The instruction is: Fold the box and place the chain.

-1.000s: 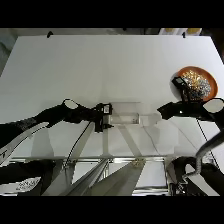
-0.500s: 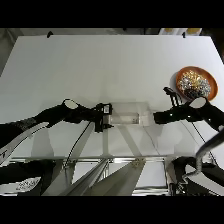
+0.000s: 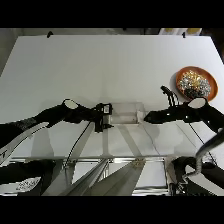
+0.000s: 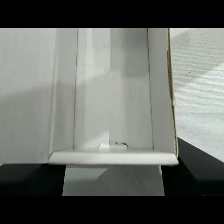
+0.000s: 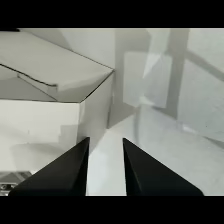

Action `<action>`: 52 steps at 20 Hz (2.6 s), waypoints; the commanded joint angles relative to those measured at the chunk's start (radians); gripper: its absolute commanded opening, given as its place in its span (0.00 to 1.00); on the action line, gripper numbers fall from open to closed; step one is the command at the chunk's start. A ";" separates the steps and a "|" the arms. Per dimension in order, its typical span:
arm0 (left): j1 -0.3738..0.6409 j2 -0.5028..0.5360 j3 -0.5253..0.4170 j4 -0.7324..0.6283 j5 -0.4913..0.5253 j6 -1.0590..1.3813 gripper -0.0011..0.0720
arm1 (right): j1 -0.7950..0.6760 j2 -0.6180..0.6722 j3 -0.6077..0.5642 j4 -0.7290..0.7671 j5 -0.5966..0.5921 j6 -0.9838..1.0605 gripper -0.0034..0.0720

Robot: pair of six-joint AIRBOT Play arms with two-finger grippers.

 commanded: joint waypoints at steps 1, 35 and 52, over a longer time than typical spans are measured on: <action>0.000 0.000 0.000 0.000 0.000 0.000 0.55 | 0.002 0.056 0.000 0.044 0.021 0.000 0.41; 0.000 0.000 0.000 0.000 0.000 0.000 0.55 | 0.589 -0.186 0.353 -0.685 -0.033 1.096 0.43; 0.000 0.000 0.000 0.000 0.000 0.000 0.55 | 0.626 -0.263 0.380 -0.809 -0.006 1.177 0.17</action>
